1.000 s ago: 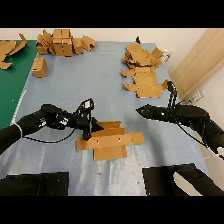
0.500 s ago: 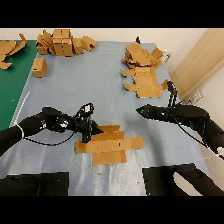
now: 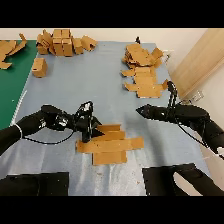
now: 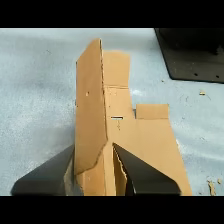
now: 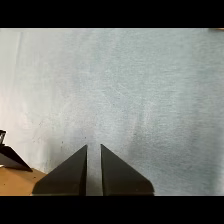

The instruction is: Fold the box.

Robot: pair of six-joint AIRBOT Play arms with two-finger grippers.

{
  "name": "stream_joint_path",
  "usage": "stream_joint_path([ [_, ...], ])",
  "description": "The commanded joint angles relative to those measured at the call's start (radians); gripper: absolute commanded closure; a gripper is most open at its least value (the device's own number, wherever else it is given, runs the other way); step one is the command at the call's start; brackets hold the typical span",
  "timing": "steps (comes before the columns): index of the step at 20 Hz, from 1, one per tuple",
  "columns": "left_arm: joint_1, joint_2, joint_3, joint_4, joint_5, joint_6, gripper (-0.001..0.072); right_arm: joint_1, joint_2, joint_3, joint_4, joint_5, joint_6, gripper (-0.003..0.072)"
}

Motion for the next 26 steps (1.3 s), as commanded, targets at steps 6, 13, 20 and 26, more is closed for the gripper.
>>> stream_joint_path([
  [6, 0.0, 0.002, 0.006, -0.003, 0.031, -0.024, 0.0701, 0.002, 0.001, 0.0, 0.001, -0.002, 0.0, 0.0549],
  [13, 0.0, 0.092, -0.01, -0.029, 0.128, 0.02, 0.0701, 0.002, 0.0, 0.0, 0.001, 0.002, 0.007, 0.0549],
  [20, -0.047, 0.109, -0.077, -0.072, 0.186, 0.15, 0.07, 0.002, 0.0, 0.0, 0.001, 0.017, 0.007, 0.0549],
  [26, -0.05, 0.092, -0.081, -0.059, 0.182, 0.062, 0.07, 0.002, 0.0, 0.0, -0.001, 0.016, 0.003, 0.055],
])
